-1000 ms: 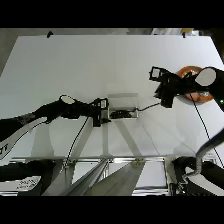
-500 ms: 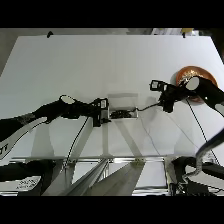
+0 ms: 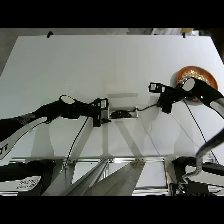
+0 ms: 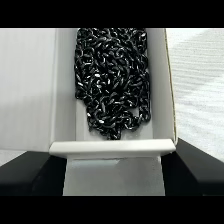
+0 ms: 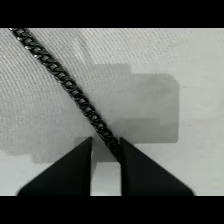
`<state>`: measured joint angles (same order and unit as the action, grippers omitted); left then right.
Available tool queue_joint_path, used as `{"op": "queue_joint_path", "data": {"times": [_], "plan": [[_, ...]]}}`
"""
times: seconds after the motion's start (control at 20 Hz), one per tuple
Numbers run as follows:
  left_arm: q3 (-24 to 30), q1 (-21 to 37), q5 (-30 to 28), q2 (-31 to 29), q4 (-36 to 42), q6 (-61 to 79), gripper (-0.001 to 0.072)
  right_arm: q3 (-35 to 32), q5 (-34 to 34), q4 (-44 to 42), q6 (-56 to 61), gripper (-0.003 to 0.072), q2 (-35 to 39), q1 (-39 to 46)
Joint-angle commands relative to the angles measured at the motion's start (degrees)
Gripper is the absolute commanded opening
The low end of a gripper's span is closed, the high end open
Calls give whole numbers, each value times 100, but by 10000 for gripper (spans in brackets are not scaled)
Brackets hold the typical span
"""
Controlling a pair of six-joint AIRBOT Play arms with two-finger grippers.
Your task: Fold the box and place the chain.
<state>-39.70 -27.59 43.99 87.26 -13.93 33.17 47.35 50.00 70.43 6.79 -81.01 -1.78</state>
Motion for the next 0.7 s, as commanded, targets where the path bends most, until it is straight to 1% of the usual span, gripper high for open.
{"op": "queue_joint_path", "data": {"times": [0.0, 0.2, 0.3, 0.45, 0.5, 0.65], "plan": [[-2, 0, 0, -4, 0, 0, 11, -4, -17, -105, -4, 20, -37, -61], [-2, 0, 0, -4, 0, -2, 11, -4, 223, 68, 2, 19, 74, -186], [-2, 0, 0, -4, 0, -2, 11, -4, 350, 138, 24, 19, 356, -184], [-2, 0, 0, -4, 0, 0, 11, -4, 479, 46, 24, 19, 1008, -184], [-2, 0, 0, -4, -2, 0, 11, -4, 496, -192, 24, 20, 1270, -184], [-2, 0, 0, -4, 0, -2, 11, -4, 800, -1464, 22, 20, 1917, -184]]}}
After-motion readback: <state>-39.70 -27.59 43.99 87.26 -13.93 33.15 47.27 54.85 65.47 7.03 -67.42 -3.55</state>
